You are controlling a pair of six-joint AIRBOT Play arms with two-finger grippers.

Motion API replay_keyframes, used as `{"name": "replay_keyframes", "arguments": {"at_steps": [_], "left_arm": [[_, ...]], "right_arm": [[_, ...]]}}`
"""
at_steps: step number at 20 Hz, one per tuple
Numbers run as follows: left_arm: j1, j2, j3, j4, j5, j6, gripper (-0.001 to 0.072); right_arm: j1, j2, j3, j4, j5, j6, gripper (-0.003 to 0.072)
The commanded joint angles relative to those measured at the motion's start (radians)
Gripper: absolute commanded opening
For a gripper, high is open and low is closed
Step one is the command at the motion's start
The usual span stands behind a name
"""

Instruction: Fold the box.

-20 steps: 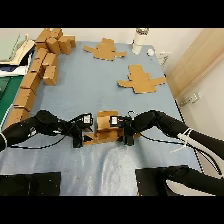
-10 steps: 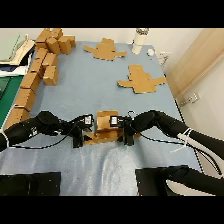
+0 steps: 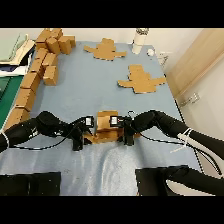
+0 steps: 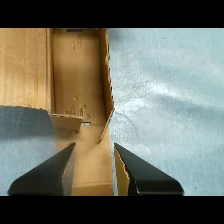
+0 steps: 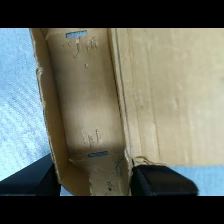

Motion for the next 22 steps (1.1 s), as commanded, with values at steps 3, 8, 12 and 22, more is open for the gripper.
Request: {"name": "replay_keyframes", "arguments": {"at_steps": [3, 8, 12, 22], "left_arm": [[-0.035, -0.008, -0.001, -0.083, 0.096, -0.008, 0.0315], [-0.053, -0.044, 0.001, -0.109, 0.108, 0.003, 0.0235], [-0.053, -0.049, 0.001, -0.126, 0.123, 0.027, 0.0233], [-0.081, -0.050, 0.001, -0.235, 0.156, 0.116, 0.0046]], "right_arm": [[0.000, 0.000, 0.000, 0.000, 0.000, 0.000, 0.0505], [0.000, 0.000, 0.000, 0.000, 0.000, 0.000, 0.0505], [0.000, 0.000, 0.000, 0.000, 0.000, 0.000, 0.0505], [0.000, 0.000, 0.000, 0.000, 0.000, 0.000, 0.0505]]}}
